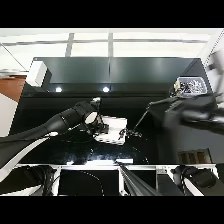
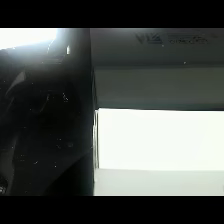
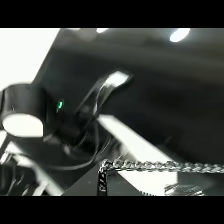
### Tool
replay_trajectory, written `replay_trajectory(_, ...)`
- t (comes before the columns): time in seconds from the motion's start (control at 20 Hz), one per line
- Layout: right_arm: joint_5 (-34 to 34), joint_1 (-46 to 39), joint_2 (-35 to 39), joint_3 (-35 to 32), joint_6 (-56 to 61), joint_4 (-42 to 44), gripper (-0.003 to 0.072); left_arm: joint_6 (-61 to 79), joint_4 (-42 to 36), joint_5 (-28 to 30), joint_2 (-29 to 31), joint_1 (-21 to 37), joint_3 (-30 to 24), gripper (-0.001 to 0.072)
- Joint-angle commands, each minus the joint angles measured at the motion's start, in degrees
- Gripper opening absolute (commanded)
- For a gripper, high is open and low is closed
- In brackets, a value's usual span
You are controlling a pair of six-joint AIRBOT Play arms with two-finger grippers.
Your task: Fold the box and place the chain.
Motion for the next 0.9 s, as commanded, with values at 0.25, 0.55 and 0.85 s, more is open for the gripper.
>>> replay_trajectory(0.25, -19.26, 16.72, -17.16, -7.54, -0.39, 7.41, 0.0042, 0.02, 0.02, 0.04, -0.02, 0.0, 0.02, 0.0037)
replay_trajectory(0.55, -18.18, 16.68, -20.63, -7.54, -0.33, 6.27, 0.0336, 0.02, 0.02, 0.02, -0.02, 0.0, 0.02, 0.0037)
replay_trajectory(0.85, -3.06, -2.64, -15.3, -5.97, -0.39, 1.33, 0.0552, 0.02, 0.02, 0.02, -0.02, 0.0, 0.02, 0.0037)
